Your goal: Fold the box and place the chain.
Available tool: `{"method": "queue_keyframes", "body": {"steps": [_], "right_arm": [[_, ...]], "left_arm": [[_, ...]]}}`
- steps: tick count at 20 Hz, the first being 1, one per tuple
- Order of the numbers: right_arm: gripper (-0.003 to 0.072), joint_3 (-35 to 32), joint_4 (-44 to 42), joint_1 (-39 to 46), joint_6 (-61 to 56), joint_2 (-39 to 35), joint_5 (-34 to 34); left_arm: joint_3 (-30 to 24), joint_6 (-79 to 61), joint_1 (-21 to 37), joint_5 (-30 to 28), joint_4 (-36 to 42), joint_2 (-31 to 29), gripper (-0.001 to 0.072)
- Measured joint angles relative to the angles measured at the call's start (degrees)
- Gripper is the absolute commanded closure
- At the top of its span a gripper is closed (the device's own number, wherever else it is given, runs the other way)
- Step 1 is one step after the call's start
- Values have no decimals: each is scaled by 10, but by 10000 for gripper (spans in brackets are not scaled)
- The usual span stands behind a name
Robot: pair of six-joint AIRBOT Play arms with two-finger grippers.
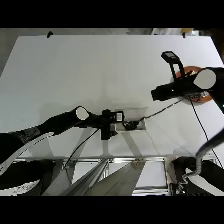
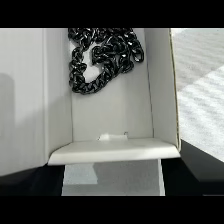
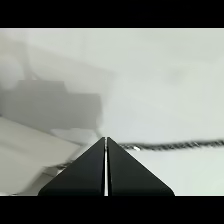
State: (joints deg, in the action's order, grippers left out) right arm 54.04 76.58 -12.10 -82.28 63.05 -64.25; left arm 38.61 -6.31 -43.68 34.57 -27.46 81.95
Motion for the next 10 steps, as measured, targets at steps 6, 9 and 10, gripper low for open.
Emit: {"method": "queue_keyframes", "body": {"steps": [6, 9, 10], "right_arm": [[255, -73, 44, 30, -2, 58, 3], [299, -91, 51, 34, -10, 73, 21], [309, -94, 52, 34, -17, 78, 27]], "left_arm": [[0, 0, 0, 0, 0, 0, 498], [0, 0, 0, 0, 0, 0, 498], [0, 0, 0, 0, 0, 0, 498]]}}
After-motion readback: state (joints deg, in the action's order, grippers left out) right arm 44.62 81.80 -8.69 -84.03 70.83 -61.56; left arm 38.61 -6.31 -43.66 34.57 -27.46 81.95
